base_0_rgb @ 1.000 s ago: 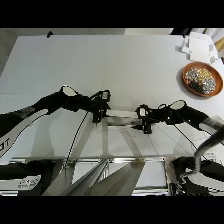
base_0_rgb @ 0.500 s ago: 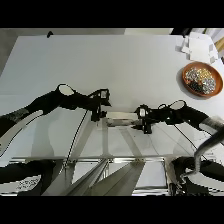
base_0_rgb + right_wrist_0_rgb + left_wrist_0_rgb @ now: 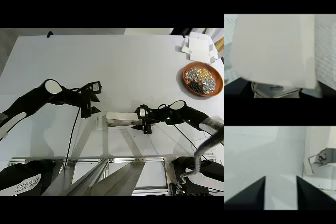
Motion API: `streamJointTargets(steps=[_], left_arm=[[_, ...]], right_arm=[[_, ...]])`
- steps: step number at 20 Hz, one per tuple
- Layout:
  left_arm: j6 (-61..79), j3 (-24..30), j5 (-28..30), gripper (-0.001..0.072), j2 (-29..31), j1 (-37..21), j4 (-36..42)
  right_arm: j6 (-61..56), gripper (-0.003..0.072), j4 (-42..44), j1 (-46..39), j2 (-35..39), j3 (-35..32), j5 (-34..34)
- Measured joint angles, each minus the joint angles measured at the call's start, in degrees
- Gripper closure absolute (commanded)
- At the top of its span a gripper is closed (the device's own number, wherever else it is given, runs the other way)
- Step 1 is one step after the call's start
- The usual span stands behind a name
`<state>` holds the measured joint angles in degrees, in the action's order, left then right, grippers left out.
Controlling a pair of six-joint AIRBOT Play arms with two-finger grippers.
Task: Fold the box and place the chain.
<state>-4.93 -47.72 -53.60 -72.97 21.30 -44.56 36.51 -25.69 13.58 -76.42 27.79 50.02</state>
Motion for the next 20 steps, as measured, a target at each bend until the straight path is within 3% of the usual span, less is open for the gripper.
streamJointTargets(steps=[1, 5, 10, 17, 20], left_arm=[[-0.85, 0.0, -1.03, 0.0694, 1.9, -0.24, -0.37], [-2.64, 0.0, -6.27, 0.0706, 8.2, -0.61, -1.38], [-3.61, 1.57, -13.57, 0.0706, 10.08, 1.73, 0.74], [1.99, 5.14, -10.01, 0.0706, 5.88, 10.1, 5.9], [5.18, 5.46, -5.18, 0.0707, 3.63, 12.57, 10.14]], right_arm=[[0.0, 0.0182, 0.0, 0.0, 0.0, 0.0, 0.0], [-0.02, 0.0182, 0.0, 0.0, 0.0, 0.0, -0.02], [-0.02, 0.0182, 0.0, 0.0, 0.0, 0.0, 0.0], [-0.02, 0.0182, 0.02, 0.0, 0.0, 0.0, 0.04], [0.0, 0.0182, 0.0, 0.0, 0.0, 0.0, 0.04]])
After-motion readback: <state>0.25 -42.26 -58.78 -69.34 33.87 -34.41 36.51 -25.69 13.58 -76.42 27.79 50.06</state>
